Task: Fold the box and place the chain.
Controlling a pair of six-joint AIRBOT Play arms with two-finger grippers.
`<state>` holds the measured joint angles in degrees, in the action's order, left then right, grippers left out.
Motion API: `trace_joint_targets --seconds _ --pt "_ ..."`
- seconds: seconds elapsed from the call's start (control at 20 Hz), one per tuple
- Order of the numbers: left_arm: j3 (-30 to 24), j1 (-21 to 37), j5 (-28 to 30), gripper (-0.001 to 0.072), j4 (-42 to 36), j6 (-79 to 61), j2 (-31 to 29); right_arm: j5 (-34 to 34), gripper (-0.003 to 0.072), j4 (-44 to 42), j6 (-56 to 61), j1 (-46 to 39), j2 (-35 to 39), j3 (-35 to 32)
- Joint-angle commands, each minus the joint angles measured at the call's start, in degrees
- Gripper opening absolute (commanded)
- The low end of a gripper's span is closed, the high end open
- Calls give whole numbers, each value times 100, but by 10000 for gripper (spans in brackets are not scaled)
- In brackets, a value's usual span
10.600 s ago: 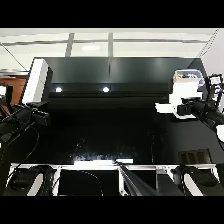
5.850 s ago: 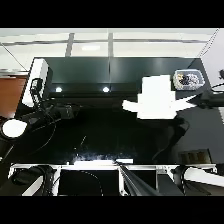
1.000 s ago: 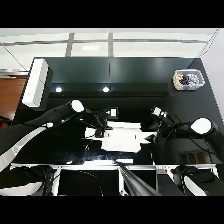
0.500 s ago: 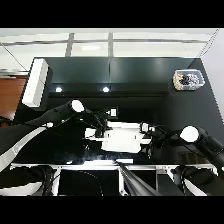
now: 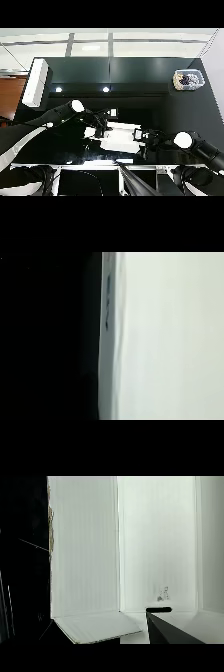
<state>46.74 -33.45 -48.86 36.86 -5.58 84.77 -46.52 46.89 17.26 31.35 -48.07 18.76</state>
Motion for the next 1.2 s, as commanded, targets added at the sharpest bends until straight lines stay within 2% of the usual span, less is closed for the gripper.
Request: trace_joint_targets --seconds 0.0,0.1,0.25,0.5,0.75,1.15 --pt "-4 0 15 24 -4 2 2 564 627 -55 9 236 -2 -2" --pt "-4 0 15 24 -7 2 2 813 627 -57 11 234 0 -2" --pt "-4 0 15 24 -4 0 2 813 627 -26 223 234 2 4" --pt "-4 0 15 24 -7 2 2 811 627 553 282 107 2 186" --pt "-4 0 15 24 -7 0 2 640 626 520 282 -363 2 658" --pt "-4 0 15 24 -7 2 2 675 625 131 -149 -549 2 671"
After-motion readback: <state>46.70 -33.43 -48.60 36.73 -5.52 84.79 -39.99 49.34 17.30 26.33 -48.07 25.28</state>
